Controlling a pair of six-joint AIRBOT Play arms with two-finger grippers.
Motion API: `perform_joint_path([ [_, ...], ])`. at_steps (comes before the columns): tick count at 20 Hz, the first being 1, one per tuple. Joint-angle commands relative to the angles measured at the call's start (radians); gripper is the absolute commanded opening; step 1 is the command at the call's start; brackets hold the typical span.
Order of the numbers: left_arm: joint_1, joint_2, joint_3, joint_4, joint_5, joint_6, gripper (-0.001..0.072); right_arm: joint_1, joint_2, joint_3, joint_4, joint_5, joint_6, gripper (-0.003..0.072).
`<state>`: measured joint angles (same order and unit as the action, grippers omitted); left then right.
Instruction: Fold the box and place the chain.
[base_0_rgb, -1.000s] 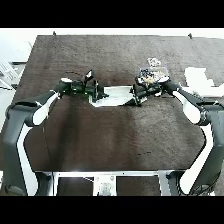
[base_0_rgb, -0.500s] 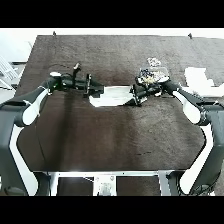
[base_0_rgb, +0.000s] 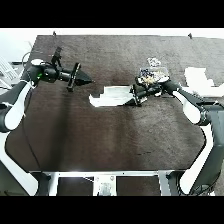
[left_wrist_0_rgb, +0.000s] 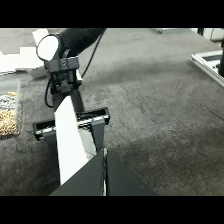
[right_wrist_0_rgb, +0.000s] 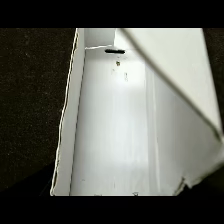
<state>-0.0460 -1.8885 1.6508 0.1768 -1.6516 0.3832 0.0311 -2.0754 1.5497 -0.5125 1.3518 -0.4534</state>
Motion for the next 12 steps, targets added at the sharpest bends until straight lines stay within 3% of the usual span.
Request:
perform_joint_path([
  [1,-0.070,0.133,-0.052,0.113,0.116,-0.028,0.0012,0.001,-0.001,0.000,0.000,0.000,0.000,0.0568],
  [5,-0.151,0.256,-0.235,0.138,0.357,0.027,0.0012,0.001,-0.001,0.000,0.000,0.000,0.000,0.0568],
  [8,-0.224,0.260,-0.351,0.155,0.481,0.082,0.0012,0.001,-0.001,0.000,0.000,0.000,0.000,0.0568],
  [12,-0.284,0.251,-0.443,0.152,0.756,0.097,0.0016,0.001,-0.001,0.000,0.000,0.000,0.000,0.0568],
])
